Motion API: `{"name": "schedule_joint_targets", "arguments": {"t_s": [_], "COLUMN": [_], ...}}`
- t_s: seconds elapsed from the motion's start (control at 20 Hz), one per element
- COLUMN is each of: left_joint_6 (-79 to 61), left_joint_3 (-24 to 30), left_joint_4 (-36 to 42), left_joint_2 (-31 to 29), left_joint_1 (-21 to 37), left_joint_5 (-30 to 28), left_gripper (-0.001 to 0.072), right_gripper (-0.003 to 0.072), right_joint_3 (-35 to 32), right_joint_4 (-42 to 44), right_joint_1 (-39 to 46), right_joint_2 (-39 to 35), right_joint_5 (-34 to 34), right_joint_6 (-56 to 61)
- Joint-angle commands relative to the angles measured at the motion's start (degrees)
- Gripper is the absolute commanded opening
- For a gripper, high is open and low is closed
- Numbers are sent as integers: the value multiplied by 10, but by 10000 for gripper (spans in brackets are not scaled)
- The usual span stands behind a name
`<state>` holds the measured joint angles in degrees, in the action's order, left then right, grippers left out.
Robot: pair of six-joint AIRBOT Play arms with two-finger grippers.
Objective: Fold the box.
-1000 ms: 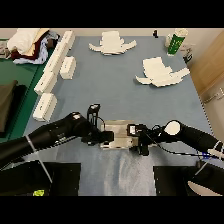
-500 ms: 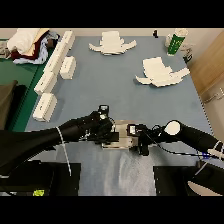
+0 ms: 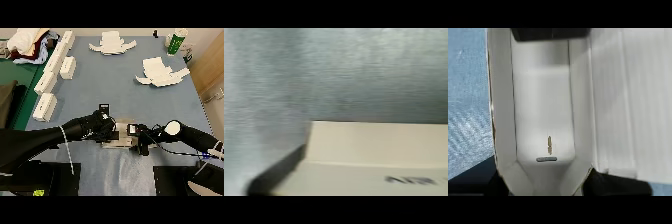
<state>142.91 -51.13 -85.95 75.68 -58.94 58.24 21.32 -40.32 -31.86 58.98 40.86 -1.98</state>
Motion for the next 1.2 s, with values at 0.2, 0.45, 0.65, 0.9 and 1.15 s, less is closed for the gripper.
{"name": "schedule_joint_targets", "arguments": {"t_s": [0.2,0.45,0.65,0.9,1.15], "left_joint_6": [-35,-34,-183,-667,-1161], "left_joint_3": [-38,-37,-37,46,207], "left_joint_4": [-15,-85,-129,38,320], "left_joint_2": [-82,-181,-195,-292,-324], "left_joint_1": [1,6,6,131,349], "left_joint_5": [135,246,202,53,-33], "left_gripper": [603,285,15,14,692], "right_gripper": [509,509,509,509,509], "right_joint_3": [0,0,0,0,0], "right_joint_4": [0,0,0,0,0], "right_joint_1": [0,0,0,0,0], "right_joint_2": [0,0,0,0,0], "right_joint_5": [0,0,0,0,0], "right_joint_6": [0,0,0,0,0]}}
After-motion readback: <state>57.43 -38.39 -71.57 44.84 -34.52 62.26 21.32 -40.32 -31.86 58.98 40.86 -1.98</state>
